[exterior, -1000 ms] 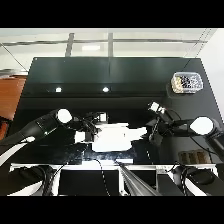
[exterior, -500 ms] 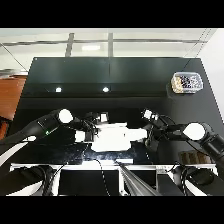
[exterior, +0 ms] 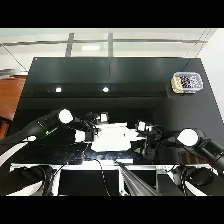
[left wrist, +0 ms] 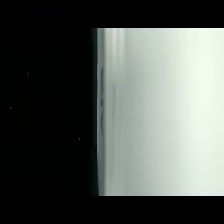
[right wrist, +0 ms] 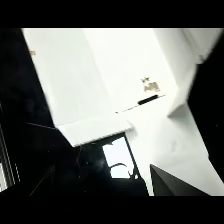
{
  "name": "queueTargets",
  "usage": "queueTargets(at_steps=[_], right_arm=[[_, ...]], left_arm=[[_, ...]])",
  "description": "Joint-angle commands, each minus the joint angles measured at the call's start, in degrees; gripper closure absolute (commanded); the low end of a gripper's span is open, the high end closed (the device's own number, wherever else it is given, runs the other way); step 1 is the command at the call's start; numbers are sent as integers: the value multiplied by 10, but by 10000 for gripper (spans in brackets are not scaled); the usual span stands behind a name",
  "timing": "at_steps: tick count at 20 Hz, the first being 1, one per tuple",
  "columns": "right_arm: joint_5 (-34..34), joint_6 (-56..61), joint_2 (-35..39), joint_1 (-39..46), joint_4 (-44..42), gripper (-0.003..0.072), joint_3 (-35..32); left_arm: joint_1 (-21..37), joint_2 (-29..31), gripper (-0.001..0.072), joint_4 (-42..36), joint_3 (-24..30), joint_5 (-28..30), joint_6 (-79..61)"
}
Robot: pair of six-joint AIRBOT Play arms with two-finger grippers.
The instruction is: Fold the box and place the chain.
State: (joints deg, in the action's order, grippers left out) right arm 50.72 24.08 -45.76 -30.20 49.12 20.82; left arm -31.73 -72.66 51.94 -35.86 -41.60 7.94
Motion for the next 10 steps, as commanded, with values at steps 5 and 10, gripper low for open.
queueTargets(at_steps=[5,10], right_arm=[[-89,-56,-36,-92,-5,-14,-9],[-82,-94,-63,-99,-30,-14,-9]], left_arm=[[1,0,682,-1,0,-1,0],[0,0,682,-2,0,-2,0]])
